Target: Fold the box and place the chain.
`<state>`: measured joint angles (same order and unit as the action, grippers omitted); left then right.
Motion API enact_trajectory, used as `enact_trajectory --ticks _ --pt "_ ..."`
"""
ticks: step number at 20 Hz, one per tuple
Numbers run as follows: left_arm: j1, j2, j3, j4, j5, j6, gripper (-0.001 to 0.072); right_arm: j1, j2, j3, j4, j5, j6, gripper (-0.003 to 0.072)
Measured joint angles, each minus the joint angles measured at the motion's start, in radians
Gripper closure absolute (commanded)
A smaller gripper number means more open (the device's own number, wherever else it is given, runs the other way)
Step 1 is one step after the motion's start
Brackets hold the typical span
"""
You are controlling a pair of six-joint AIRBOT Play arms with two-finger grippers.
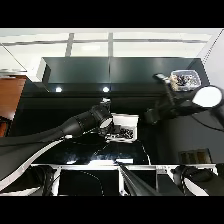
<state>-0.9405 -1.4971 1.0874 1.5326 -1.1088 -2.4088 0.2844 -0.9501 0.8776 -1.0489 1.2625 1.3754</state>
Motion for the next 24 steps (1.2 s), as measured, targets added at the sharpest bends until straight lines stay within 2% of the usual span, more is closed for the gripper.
enact_trajectory --ticks 1,2,3,4,10,15,18,20,22,23,24 --pt "0.000 0.000 0.000 0.000 0.000 0.000 0.0679 -0.048 0.026 0.000 -0.011 0.010 0.000 0.0313" --pt "0.000 0.000 0.000 0.000 0.000 0.000 0.0587 -0.091 0.047 0.000 -0.025 0.021 0.000 0.0312" --pt "0.000 0.000 0.000 0.000 0.000 0.000 0.0405 -0.127 0.064 0.000 -0.032 0.027 -0.001 0.0313" --pt "0.000 0.000 0.000 0.000 0.002 -0.001 0.0256 -0.155 0.076 0.000 -0.038 0.035 -0.004 0.0313" --pt "0.002 0.043 0.036 0.003 -0.003 0.030 0.0242 -0.225 0.104 0.000 -0.062 0.048 -0.019 0.0312" --pt "0.026 0.159 0.039 0.001 -0.130 0.267 0.0243 -0.235 0.108 0.000 -0.078 0.039 -0.021 0.0312" --pt "0.101 0.261 -0.028 -0.028 -0.188 0.480 0.0243 -0.235 0.108 0.000 -0.084 0.037 -0.022 0.0313" --pt "0.219 0.340 -0.117 -0.174 -0.175 0.711 0.0243 -0.236 0.108 0.000 -0.088 0.036 -0.019 0.0313" --pt "0.368 0.401 -0.220 -0.416 -0.137 1.008 0.0240 -0.236 0.108 0.000 -0.089 0.035 -0.011 0.0313" --pt "0.452 0.421 -0.277 -0.543 -0.124 1.170 0.0158 -0.236 0.108 0.000 -0.089 0.036 -0.008 0.0312" --pt "0.532 0.431 -0.329 -0.643 -0.102 1.326 -0.0003 -0.236 0.108 0.000 -0.089 0.035 -0.003 0.0312"
